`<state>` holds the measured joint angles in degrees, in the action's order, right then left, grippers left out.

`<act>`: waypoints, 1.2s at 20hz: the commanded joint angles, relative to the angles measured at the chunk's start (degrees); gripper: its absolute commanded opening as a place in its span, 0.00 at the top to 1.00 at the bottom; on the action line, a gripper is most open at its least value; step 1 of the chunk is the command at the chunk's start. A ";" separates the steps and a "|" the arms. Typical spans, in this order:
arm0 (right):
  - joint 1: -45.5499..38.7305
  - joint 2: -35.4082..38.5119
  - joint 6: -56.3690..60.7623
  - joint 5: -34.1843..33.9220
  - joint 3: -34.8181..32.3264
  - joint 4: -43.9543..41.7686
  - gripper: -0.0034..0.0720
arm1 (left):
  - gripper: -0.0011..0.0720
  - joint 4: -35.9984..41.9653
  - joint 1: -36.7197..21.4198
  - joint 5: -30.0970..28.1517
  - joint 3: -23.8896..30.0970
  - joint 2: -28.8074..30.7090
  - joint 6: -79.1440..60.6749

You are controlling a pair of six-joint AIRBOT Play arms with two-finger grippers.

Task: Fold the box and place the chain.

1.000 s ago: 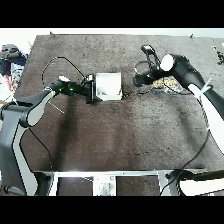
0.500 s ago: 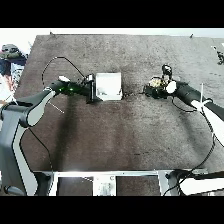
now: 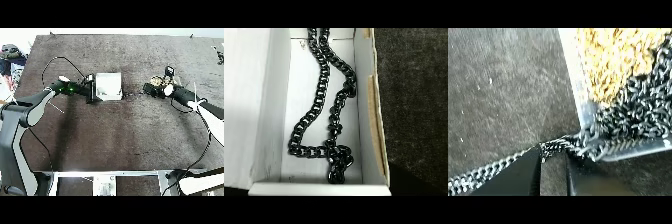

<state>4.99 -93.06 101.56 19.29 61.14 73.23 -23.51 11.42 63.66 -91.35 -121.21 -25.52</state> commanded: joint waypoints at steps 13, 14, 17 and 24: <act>6.23 13.81 -2.99 2.47 0.04 -1.49 0.94 | 0.76 -0.02 -0.04 -0.02 -0.02 0.02 0.00; 7.30 16.06 -2.99 2.29 0.04 -1.49 0.94 | 0.76 0.00 -0.04 -0.02 -0.02 0.02 0.00; 10.56 21.24 -3.23 0.17 0.07 -1.07 0.94 | 0.76 0.00 -0.04 -0.02 -0.02 0.02 0.00; 17.73 23.98 -4.55 -3.21 3.78 -1.05 0.94 | 0.76 0.00 -0.04 -0.04 -0.02 0.02 0.00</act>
<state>19.92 -69.97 97.76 17.28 63.24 72.05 -23.51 11.42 63.64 -91.35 -121.21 -25.52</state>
